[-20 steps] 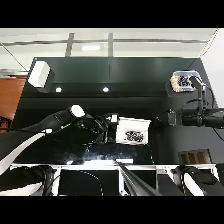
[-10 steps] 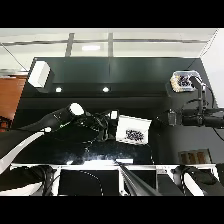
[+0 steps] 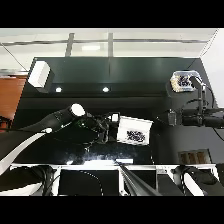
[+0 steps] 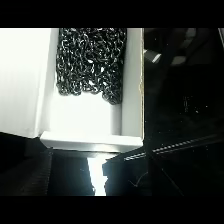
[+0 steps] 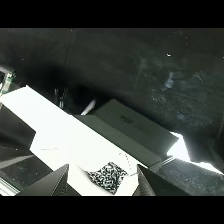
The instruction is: Fold the box and place the chain.
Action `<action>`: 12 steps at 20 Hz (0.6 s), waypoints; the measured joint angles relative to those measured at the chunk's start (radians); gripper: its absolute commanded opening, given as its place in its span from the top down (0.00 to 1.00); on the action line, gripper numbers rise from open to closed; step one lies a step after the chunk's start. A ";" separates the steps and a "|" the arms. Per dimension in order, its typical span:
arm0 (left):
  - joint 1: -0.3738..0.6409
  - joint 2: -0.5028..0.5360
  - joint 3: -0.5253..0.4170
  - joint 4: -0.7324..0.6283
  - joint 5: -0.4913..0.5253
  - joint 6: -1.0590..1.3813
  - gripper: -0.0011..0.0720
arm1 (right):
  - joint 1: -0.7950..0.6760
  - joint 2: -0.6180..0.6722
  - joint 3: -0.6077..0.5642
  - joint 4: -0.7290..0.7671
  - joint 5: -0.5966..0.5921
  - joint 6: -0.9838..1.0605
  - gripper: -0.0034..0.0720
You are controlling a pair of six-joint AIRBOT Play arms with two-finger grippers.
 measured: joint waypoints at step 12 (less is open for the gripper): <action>0.142 0.013 0.008 -0.013 -0.079 0.016 0.03 | 0.000 0.000 0.000 0.000 0.021 0.000 0.29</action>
